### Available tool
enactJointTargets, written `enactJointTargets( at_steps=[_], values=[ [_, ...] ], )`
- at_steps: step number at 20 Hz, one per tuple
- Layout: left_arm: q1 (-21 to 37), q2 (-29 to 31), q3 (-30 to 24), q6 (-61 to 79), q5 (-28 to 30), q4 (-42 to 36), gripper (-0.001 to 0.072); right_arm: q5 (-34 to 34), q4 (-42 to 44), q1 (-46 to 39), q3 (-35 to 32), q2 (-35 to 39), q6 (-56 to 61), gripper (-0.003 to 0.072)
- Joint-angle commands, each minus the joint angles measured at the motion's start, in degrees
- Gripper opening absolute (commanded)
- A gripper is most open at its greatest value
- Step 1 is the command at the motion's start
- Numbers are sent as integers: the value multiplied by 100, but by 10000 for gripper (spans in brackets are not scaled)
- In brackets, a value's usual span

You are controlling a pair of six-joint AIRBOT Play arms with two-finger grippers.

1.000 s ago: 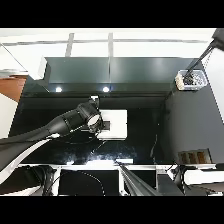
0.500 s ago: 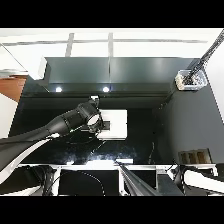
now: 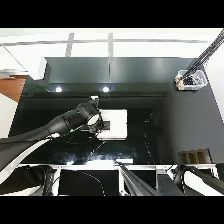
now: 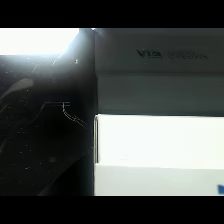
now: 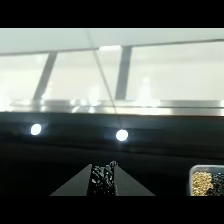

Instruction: Fold the box and place the chain.

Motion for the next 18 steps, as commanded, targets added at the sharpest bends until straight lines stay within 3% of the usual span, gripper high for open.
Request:
enactJointTargets(
  at_steps=[1, 8, 18],
  values=[
    [-2, -2, 0, 0, 33, 17, 28, -566, 96, 514, 15, 216, -184, 19],
    [-2, -2, 0, 0, 33, 22, 28, -1167, 105, 1770, 0, 210, -354, 19],
    [-2, -2, 0, 0, 33, 22, 28, -918, 103, 3512, 0, 179, -188, 19]
  ],
)
